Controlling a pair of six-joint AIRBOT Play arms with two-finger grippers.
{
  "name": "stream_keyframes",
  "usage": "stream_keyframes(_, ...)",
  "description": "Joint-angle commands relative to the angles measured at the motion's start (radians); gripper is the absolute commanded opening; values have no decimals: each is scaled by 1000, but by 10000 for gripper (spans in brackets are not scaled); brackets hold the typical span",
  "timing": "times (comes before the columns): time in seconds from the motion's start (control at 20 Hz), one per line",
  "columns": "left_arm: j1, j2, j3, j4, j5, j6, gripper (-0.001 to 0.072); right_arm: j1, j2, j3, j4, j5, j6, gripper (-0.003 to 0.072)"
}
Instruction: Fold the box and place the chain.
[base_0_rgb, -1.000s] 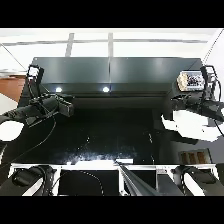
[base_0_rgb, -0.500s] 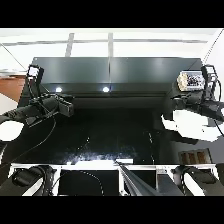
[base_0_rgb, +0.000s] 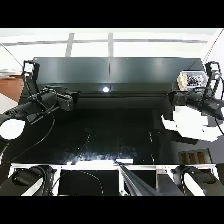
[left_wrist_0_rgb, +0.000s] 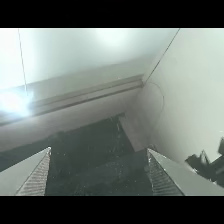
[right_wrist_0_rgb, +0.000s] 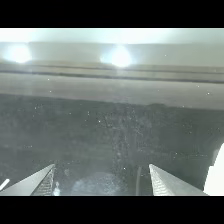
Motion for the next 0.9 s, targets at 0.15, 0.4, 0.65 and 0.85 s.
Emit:
stream_keyframes(0.15,0,-18,0,-54,-23,-4,708,-284,-24,66,-382,39,325,705)
stream_keyframes(0.4,0,-18,0,-75,-82,-3,708,-793,-169,71,-412,84,368,705)
stream_keyframes(0.65,0,-20,0,-75,-80,-3,708,-995,-398,141,-156,219,31,706)
stream_keyframes(0.85,0,-20,0,-75,-71,-3,708,-990,-615,319,-137,517,-95,705)
